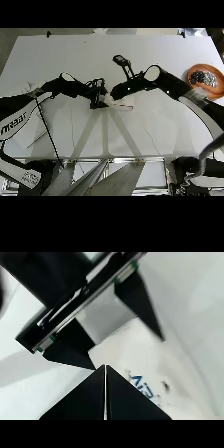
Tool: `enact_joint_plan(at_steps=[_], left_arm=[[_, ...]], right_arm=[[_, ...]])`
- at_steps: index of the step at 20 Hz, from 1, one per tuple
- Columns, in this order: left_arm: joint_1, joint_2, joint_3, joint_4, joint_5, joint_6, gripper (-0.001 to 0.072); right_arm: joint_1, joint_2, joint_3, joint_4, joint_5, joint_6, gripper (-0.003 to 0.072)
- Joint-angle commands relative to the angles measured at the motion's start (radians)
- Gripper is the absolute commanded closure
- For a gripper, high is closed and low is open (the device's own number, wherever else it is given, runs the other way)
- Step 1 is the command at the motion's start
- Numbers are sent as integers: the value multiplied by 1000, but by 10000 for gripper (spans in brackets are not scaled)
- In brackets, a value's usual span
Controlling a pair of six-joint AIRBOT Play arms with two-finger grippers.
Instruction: Fold the box and place the chain.
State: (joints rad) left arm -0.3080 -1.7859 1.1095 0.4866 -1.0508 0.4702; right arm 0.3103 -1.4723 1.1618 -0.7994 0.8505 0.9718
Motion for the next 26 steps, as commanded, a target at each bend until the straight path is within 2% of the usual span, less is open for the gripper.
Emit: enact_joint_plan(at_steps=[1, 4, 8, 13, 17, 24, 26], left_arm=[[1, 0, 1, 0, 0, 0, 432], [1, 1, 1, 0, 0, 0, 432], [1, 0, 1, 0, 0, 0, 432], [1, 1, 1, 0, 0, 0, 432], [1, 0, 1, 0, 0, 0, 432], [1, 1, 1, 0, 0, 0, 432], [1, 1, 1, 0, 0, 0, 432]], right_arm=[[-39, 111, -16, -20, -31, -8, 670], [-107, 171, -112, -7, -33, -8, 670], [-136, 143, -242, 18, -97, -9, 670], [-110, 51, -254, 43, -72, -16, 670], [-100, 51, -259, 43, -31, -39, 670], [-100, 51, -331, 48, -52, -39, 670], [-100, 56, -331, 111, -64, -80, 670]])
